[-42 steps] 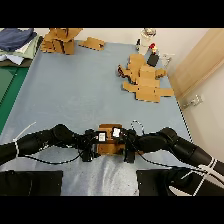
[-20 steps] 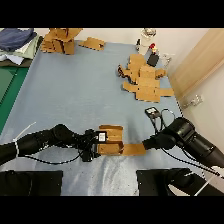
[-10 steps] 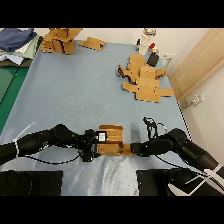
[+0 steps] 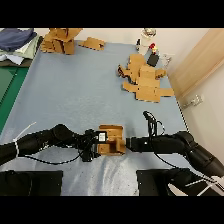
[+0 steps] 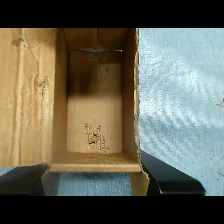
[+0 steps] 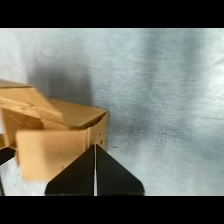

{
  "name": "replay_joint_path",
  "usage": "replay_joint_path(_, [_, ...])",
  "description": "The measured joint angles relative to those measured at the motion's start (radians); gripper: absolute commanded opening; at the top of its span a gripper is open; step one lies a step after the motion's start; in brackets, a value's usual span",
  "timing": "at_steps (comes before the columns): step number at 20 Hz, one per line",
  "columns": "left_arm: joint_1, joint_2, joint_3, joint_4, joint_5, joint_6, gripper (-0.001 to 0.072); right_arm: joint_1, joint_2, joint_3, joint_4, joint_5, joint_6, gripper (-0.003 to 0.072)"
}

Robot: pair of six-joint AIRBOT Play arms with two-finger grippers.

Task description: Fold the box.

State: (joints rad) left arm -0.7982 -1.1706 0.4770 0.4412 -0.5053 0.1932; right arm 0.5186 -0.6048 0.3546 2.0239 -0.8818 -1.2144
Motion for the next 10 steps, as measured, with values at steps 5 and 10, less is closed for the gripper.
replay_joint_path(5, [0.0,0.0,0.0,0.0,0.0,0.0,0.0468,0.0,0.014,0.008,-0.02,-0.008,-0.008,0.0305])
replay_joint_path(10, [0.0,0.0,0.0,0.0,0.0,0.0,0.0468,0.008,-0.045,0.019,-0.004,-0.001,-0.035,0.0305])
